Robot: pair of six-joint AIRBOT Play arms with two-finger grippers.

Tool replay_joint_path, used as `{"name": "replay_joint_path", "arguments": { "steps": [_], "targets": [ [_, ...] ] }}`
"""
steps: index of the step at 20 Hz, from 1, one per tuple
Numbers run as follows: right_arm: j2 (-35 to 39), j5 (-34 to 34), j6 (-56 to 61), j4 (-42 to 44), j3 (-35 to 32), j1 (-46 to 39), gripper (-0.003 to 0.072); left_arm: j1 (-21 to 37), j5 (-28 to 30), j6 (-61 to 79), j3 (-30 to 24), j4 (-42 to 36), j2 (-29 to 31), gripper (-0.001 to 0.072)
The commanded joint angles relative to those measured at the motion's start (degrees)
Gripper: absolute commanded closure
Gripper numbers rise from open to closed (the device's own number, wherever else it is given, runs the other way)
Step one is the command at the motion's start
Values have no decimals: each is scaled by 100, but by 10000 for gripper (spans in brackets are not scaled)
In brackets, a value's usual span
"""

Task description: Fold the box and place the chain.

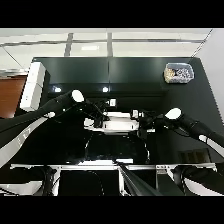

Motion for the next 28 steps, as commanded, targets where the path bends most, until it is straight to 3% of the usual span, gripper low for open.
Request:
{"name": "replay_joint_path", "arguments": {
  "steps": [1,28],
  "targets": [
    [-24,17,2,-55,2,0,31,-2,20,-7,-2,-2,-2,684],
    [-168,66,562,-621,131,59,32,-2,20,-7,-2,-2,-2,684]
  ]
}}
